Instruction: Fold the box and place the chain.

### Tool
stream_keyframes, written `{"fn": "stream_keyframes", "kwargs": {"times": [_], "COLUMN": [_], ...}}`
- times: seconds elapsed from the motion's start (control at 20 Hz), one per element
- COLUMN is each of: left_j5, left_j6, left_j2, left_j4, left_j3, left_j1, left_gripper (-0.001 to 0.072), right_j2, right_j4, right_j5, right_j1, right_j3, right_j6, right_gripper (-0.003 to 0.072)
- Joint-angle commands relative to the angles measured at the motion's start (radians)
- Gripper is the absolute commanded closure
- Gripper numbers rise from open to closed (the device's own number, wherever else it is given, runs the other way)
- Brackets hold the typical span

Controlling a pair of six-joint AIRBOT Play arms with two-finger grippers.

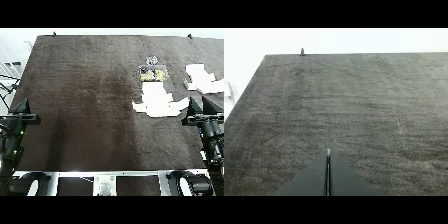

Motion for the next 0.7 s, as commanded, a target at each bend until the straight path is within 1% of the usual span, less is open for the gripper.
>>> {"fn": "stream_keyframes", "kwargs": {"times": [0.0, 0.25, 0.3, 0.4, 0.45, 0.5, 0.55, 0.6, 0.65], "left_j5": [0.0, 0.0, 0.0, 0.0, 0.0, 0.0, 0.0, 0.0, 0.0], "left_j6": [0.0, 0.0, 0.0, 0.0, 0.0, 0.0, 0.0, 0.0, 0.0], "left_j2": [0.0, 0.0, 0.0, 0.0, 0.0, 0.0, 0.0, 0.0, 0.0], "left_j4": [0.0, 0.0, 0.0, 0.0, 0.0, 0.0, 0.0, 0.0, 0.0], "left_j3": [0.0, 0.0, 0.0, 0.0, 0.0, 0.0, 0.0, 0.0, 0.0], "left_j1": [0.001, 0.001, 0.001, 0.001, 0.001, 0.001, 0.001, 0.001, 0.001], "left_gripper": [0.0689, 0.0689, 0.0689, 0.0689, 0.0689, 0.0689, 0.0689, 0.0689, 0.0689], "right_j2": [0.001, 0.001, 0.0, -0.039, -0.098, -0.179, -0.285, -0.39, -0.504], "right_j4": [-0.004, -0.003, 0.0, 0.011, 0.034, 0.063, 0.11, 0.147, 0.152], "right_j5": [0.0, 0.013, -0.01, -0.105, -0.155, -0.165, -0.145, -0.092, 0.0], "right_j1": [0.0, -0.001, 0.0, -0.002, -0.006, -0.023, -0.048, -0.079, -0.119], "right_j3": [0.001, 0.014, 0.023, 0.056, 0.089, 0.13, 0.187, 0.246, 0.312], "right_j6": [-0.002, -0.001, 0.004, 0.007, 0.007, 0.006, 0.006, 0.006, 0.007], "right_gripper": [0.0276, 0.0269, 0.0253, 0.0253, 0.026, 0.026, 0.0258, 0.0257, 0.0257]}}
